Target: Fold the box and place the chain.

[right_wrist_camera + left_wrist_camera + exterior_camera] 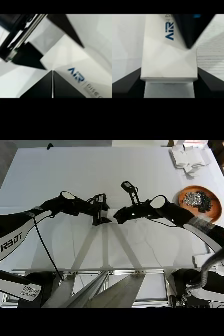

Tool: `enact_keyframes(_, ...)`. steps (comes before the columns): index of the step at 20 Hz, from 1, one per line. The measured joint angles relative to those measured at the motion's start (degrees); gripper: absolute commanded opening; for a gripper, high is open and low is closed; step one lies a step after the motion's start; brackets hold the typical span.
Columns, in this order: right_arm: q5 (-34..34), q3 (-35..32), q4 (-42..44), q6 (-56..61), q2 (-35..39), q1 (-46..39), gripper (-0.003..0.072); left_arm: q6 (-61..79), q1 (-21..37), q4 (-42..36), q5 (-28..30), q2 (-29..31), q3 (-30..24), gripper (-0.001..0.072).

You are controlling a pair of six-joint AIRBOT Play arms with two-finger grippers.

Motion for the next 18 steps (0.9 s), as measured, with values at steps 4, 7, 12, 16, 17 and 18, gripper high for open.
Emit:
enact_keyframes(4, 0.7, 0.0, 0.2, 0.0, 4.4, -2.8, 0.0011, 0.0, 0.0, 0.1, 0.0, 0.0, 0.0, 0.0355)
enact_keyframes(7, 4.7, -0.7, 0.6, 0.0, 6.6, -7.5, 0.0011, 0.2, 0.0, 0.2, -0.1, 0.0, 0.0, 0.0355)
enact_keyframes(12, 9.5, -6.0, 1.6, -0.3, 7.3, -14.6, 0.0008, 0.2, 0.0, 0.2, -0.2, 0.0, 0.0, 0.0355)
enact_keyframes(16, 9.9, -10.6, 4.4, -2.5, 5.4, -16.1, 0.0009, 0.4, 0.0, 0.3, -0.2, 0.0, 0.0, 0.0355)
enact_keyframes(17, 9.9, -11.2, 4.9, -3.1, 4.9, -16.2, 0.0009, 0.4, 0.0, 0.3, -0.2, 0.0, 0.0, 0.0355)
enact_keyframes(18, 9.8, -11.7, 5.3, -3.4, 4.5, -16.3, 0.0009, 0.5, 0.0, 0.4, -0.2, 0.0, 0.0, 0.0355)
